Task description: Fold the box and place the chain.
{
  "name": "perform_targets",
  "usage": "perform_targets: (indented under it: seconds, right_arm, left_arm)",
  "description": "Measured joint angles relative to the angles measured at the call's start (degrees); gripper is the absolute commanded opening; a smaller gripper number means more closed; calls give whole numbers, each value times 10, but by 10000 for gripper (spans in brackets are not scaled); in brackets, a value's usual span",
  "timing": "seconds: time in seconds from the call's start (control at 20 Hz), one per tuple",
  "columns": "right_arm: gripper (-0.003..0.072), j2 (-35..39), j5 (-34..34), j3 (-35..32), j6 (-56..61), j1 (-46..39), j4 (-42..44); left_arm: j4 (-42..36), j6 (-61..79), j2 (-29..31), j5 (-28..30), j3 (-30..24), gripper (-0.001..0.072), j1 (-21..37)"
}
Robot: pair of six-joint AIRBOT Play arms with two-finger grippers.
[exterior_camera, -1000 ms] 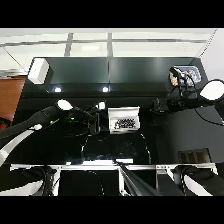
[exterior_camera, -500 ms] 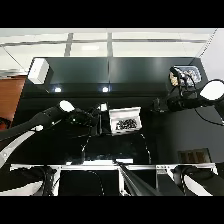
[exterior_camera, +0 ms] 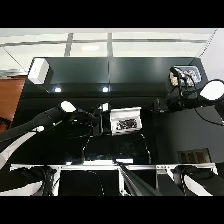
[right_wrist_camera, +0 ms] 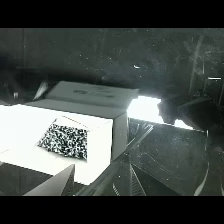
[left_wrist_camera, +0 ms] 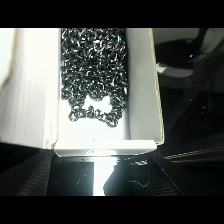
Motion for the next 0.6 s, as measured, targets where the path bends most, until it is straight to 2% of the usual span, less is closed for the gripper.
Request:
perform_targets:
  seconds: [0.6]
  right_arm:
    - [404, 0, -7, 0, 0, 0, 0]
  left_arm:
    - [-2, -15, 0, 21, 0, 707, -6]
